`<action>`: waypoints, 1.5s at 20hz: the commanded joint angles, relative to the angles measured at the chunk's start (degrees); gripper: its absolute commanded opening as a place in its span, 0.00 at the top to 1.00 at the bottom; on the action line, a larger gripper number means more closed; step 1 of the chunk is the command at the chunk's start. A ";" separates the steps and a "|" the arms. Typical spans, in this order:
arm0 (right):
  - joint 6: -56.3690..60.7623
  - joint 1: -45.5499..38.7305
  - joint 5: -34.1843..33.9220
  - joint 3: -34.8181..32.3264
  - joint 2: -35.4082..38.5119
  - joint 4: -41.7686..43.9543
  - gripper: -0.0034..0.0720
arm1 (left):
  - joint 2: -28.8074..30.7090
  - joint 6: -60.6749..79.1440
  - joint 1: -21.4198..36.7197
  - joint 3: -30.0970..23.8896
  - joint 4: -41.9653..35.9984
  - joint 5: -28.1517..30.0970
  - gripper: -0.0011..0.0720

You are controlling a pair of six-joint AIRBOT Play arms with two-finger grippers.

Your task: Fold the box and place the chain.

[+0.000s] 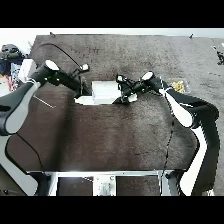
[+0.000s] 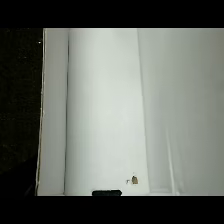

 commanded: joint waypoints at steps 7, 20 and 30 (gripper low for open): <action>0.02 -0.02 0.02 -0.02 0.02 0.00 0.35 | 13.66 -31.80 7.15 -6.86 0.52 10.21 0.98; 0.02 -0.02 0.04 -0.02 0.02 0.00 0.35 | 12.52 -45.48 12.90 -23.82 -5.77 10.82 0.97; 0.02 -0.02 0.02 -0.02 0.02 0.00 0.35 | 8.74 -47.17 10.54 -25.31 -7.23 15.23 0.97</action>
